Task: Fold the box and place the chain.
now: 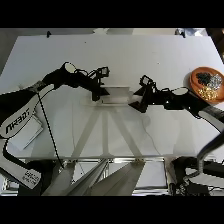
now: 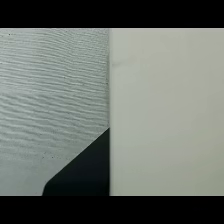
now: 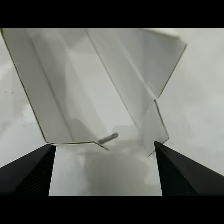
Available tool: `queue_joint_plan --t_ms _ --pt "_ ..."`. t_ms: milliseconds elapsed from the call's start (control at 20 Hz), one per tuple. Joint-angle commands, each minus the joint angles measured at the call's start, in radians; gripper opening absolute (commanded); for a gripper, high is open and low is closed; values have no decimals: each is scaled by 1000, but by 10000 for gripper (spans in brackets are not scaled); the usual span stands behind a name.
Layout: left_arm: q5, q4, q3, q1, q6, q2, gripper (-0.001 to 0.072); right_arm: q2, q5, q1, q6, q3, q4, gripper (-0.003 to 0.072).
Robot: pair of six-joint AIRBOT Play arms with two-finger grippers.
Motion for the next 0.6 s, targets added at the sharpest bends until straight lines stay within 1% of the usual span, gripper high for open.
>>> queue_joint_plan --t_ms 0,150,250,400,550 --pt "-1 0 0 0 0 -1 14 -1 -5 -1 -79 11 50 682" --pt "-1 0 0 0 0 -1 14 -1 -14 -1 -142 11 51 682" --pt "-1 0 0 0 0 0 14 -13 -31 -3 -146 23 50 682" --pt "-1 0 0 0 0 0 14 -55 -11 -3 -148 61 43 682" --pt "-1 0 0 0 0 0 14 -64 -1 -3 -143 85 16 682"
